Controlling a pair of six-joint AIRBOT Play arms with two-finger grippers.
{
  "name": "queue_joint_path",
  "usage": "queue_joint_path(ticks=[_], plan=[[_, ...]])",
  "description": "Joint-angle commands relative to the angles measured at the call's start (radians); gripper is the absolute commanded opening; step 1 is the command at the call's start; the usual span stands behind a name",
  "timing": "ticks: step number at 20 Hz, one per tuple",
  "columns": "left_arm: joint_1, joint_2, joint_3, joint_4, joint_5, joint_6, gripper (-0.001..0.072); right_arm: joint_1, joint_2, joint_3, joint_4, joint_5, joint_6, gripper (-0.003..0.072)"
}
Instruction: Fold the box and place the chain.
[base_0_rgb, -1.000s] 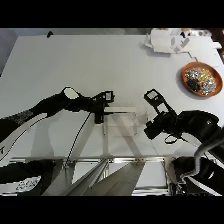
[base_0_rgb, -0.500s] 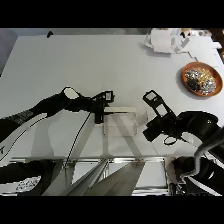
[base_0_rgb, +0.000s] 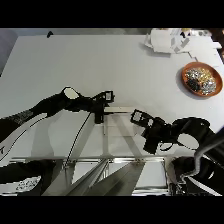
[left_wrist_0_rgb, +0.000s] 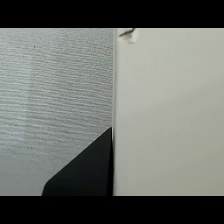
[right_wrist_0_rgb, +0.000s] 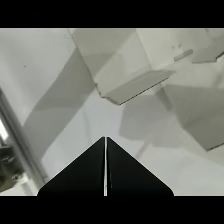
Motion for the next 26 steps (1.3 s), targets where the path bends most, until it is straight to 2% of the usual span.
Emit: queue_joint_path(ticks=[1,2,3,5,6,8,10,15,22,26], plan=[[-0.001,-0.001,0.000,0.000,0.000,0.000,0.0009,-0.006,0.000,-0.068,-0.016,-0.161,-0.149,0.0014],[-0.001,-0.001,0.000,0.000,-0.001,0.000,0.0009,0.011,0.001,-0.085,-0.036,-0.188,-0.183,0.0022],[-0.001,-0.001,0.000,0.000,-0.002,0.000,0.0009,0.030,0.007,-0.100,-0.045,-0.218,-0.226,0.0140],[-0.001,-0.001,0.000,0.000,-0.005,0.000,0.0009,0.074,0.048,-0.143,-0.045,-0.328,-0.313,0.0603],[0.000,-0.001,0.000,0.000,-0.004,0.000,0.0009,0.098,0.079,-0.174,-0.050,-0.413,-0.364,0.0707],[-0.001,-0.001,0.000,0.000,-0.004,0.000,0.0009,0.132,0.139,-0.242,-0.064,-0.551,-0.402,0.0706],[0.000,-0.001,0.000,0.000,-0.005,0.000,0.0009,0.148,0.177,-0.308,-0.064,-0.616,-0.413,0.0706],[-0.001,-0.001,0.000,0.000,-0.007,0.000,0.0009,0.155,0.174,-0.374,-0.064,-0.629,-0.475,0.0706],[0.000,-0.001,0.000,0.000,-0.007,0.000,0.0009,0.156,0.066,-0.372,-0.053,-0.708,-0.492,0.0706],[-0.001,-0.001,0.000,0.000,-0.007,0.000,0.0009,0.155,0.011,-0.332,-0.053,-0.715,-0.491,0.0702]])
